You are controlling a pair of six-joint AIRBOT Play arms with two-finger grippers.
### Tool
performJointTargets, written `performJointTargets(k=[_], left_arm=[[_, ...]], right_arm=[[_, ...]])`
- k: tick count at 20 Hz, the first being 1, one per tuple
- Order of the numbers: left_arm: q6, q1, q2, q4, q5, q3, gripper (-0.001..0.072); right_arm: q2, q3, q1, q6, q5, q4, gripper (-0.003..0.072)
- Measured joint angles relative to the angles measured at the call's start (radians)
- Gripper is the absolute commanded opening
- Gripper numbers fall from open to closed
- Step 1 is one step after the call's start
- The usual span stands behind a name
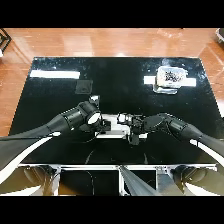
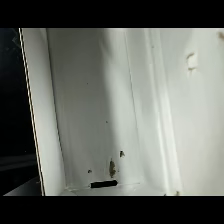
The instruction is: Fold the box and place the chain.
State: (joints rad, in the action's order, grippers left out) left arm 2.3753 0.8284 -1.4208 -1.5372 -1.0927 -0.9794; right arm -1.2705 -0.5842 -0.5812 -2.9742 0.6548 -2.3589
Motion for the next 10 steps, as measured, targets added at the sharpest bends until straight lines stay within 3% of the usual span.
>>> performJointTargets(k=[1,2,4,5,6,7,10], left_arm=[[0.003,0.0,-0.001,0.0,0.0,0.0,0.0101],[0.002,0.0,-0.001,-0.005,-0.012,-0.001,0.0019],[-0.003,0.0,-0.001,-0.002,-0.008,-0.002,0.0019],[-0.006,0.0,-0.001,-0.002,-0.006,-0.002,0.0019],[-0.01,-0.001,-0.001,-0.002,-0.003,-0.002,0.0019],[-0.013,-0.001,-0.001,0.0,0.0,-0.002,0.0019],[-0.016,-0.005,0.005,0.004,0.007,-0.002,0.0019]], right_arm=[[0.0,0.0,0.0,0.0,0.0,0.0,0.0238],[0.0,0.0,0.0,0.0,0.001,0.001,0.0238],[0.0,0.0,0.0,0.0,0.002,0.001,0.0241],[0.0,0.0,0.0,0.0,0.002,0.001,0.035],[0.0,0.0,0.0,0.0,0.002,0.001,0.0587],[0.0,0.0,0.0,0.001,0.004,0.001,0.0705],[0.016,0.0,0.0,0.01,0.007,0.005,0.0701]])
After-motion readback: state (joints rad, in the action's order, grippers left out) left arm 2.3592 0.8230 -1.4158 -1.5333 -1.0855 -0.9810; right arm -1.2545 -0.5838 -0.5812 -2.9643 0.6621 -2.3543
